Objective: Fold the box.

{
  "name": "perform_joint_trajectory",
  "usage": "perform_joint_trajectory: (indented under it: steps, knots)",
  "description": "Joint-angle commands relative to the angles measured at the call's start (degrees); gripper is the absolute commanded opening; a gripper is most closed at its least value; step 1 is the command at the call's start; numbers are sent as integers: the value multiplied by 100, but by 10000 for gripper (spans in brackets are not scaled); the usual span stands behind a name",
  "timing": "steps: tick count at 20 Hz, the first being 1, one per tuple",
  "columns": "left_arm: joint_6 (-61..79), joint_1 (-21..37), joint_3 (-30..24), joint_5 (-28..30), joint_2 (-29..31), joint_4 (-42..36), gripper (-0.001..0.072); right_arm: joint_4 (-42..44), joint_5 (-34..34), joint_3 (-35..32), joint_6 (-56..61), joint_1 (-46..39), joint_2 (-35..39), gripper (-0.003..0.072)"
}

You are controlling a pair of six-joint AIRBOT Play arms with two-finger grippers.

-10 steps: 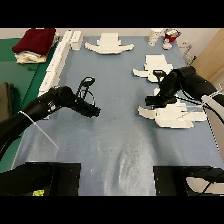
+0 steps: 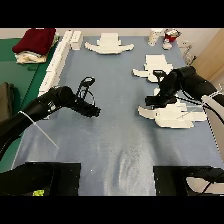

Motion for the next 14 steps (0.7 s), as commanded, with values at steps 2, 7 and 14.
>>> perform_joint_trajectory:
  steps: [2,7,14]
  knots:
    - [2,0,-2,0,4,0,16,4,33,7,9,-2,0,31]
    - [2,0,-2,7,4,0,16,518,92,7,157,0,-26,93]
    - [0,-2,-2,96,4,-181,18,-2334,-1115,955,525,-1650,-48,372]
